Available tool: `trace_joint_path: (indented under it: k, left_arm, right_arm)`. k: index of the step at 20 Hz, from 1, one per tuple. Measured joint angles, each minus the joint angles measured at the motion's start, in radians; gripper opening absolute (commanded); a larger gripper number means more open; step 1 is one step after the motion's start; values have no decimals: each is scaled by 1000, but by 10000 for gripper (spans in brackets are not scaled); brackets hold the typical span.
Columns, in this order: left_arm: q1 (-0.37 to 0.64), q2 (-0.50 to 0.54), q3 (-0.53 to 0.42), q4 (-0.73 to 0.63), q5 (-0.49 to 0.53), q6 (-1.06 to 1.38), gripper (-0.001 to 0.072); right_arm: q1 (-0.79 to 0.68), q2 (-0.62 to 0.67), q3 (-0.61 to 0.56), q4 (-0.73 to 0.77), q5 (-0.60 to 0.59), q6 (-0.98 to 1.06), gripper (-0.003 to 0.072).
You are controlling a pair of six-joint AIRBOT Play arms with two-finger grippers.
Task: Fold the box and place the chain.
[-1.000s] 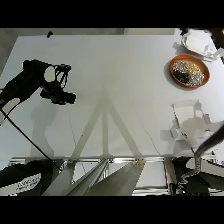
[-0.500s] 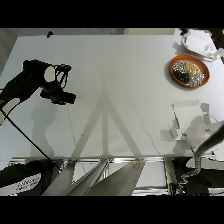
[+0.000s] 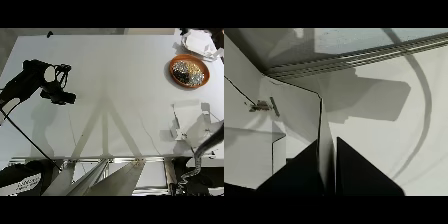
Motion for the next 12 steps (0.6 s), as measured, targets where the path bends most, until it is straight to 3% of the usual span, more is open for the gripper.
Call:
trace_joint_path:
  k: [7,12]
  left_arm:
    - [0,0,0,0,0,0,11]
    - [0,0,0,0,0,0,11]
  right_arm:
    - [47,21,-64,264,26,-60,11]
    - [209,183,-220,409,-38,-116,11]
